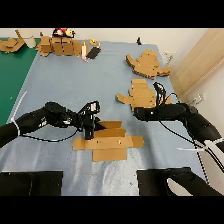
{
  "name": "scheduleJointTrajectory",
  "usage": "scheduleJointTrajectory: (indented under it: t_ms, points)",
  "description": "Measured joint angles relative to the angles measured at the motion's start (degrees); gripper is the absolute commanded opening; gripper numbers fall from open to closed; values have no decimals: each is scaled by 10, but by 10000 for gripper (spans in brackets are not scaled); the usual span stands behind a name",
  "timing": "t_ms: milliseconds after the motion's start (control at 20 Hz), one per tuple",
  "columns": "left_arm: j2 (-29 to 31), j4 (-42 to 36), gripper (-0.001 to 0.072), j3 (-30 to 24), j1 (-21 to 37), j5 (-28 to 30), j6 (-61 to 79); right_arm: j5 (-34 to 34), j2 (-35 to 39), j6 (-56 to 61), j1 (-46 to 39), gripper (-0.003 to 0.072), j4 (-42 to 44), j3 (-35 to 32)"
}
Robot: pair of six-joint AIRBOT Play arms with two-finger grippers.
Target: Fold the box.
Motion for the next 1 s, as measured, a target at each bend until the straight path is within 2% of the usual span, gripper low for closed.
scheduleJointTrajectory:
  t_ms: [350,1000]
  points:
    - [12,19,10,0,0,45,20,12,0,0,0,21,0,0]
    - [14,12,11,-35,-21,33,3,17,0,0,0,21,0,0]
